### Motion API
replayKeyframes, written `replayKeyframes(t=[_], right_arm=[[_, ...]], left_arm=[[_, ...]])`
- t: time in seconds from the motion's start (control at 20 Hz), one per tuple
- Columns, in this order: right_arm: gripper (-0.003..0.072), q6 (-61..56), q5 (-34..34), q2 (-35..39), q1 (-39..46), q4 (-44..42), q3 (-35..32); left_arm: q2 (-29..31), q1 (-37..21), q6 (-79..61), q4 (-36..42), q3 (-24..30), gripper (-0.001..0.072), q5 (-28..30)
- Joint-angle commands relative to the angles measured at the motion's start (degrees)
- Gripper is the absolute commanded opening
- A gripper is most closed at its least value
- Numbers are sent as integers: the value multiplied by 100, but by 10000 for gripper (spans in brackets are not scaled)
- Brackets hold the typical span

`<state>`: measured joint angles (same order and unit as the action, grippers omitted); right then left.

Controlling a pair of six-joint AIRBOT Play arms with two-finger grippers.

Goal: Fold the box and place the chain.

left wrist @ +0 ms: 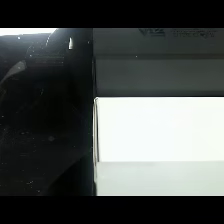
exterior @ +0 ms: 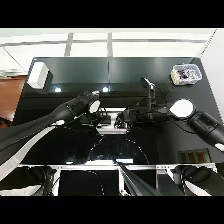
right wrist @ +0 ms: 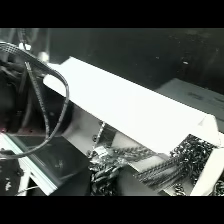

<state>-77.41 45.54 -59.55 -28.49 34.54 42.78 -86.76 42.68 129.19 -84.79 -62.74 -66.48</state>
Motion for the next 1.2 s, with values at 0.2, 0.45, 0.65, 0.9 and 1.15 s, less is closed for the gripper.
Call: replayKeyframes(t=[0.2, 0.45, 0.65, 0.9, 1.15], right_arm=[[263, 79, 920, 66, 715, 129, 4], [263, 435, 2190, 758, 1908, 938, 4], [263, 437, 2070, 951, 2667, 2527, -17], [396, 439, 651, 940, 2765, 3176, -603], [708, 1556, 479, 767, 2765, 2712, -1320]], left_arm=[[-2, 0, -2, 0, -4, 27, -7], [-2, 0, -2, 0, -4, 28, -26], [-2, 0, -2, 0, -4, 28, -4], [-2, 0, -2, -2, -4, 27, -20], [-2, 0, -2, 0, -4, 28, -17]])
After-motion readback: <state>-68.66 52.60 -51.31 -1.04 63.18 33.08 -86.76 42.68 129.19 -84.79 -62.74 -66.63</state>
